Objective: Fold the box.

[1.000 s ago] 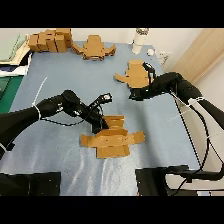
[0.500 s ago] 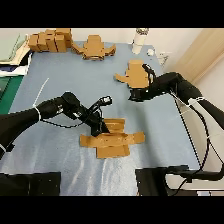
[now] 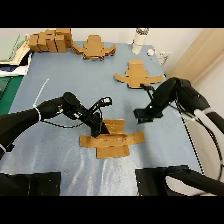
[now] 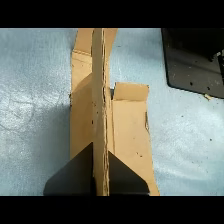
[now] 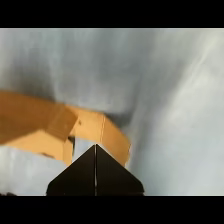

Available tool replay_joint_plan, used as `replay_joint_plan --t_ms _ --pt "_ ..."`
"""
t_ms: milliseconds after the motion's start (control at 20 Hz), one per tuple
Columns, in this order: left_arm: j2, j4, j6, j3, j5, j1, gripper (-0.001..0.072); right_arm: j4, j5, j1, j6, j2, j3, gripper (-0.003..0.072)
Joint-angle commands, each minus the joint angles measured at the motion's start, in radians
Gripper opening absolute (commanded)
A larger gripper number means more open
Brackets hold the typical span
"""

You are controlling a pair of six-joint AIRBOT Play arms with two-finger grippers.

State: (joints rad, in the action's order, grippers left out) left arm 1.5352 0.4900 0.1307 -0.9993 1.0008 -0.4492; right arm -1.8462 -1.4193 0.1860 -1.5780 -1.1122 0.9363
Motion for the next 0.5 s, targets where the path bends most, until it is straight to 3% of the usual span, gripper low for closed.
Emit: replay_joint_plan --t_ms 0,150,300,450 --pt "0.0 0.0 0.0 -0.001 0.002 0.0 0.0013 0.042 -0.02 0.131 0.087 0.157 -0.118 0.0003" --pt "0.0 0.0 0.0 -0.001 0.002 0.0 0.0012 0.045 0.076 0.261 0.084 0.303 -0.206 0.0004" --pt "0.0 0.0 0.0 -0.001 0.002 0.0 0.0013 0.061 0.2 0.411 -0.057 0.411 -0.277 0.0003" --pt "0.0 0.0 0.0 -0.001 0.002 0.0 0.0013 0.148 0.325 0.59 -0.099 0.482 -0.354 0.0003"
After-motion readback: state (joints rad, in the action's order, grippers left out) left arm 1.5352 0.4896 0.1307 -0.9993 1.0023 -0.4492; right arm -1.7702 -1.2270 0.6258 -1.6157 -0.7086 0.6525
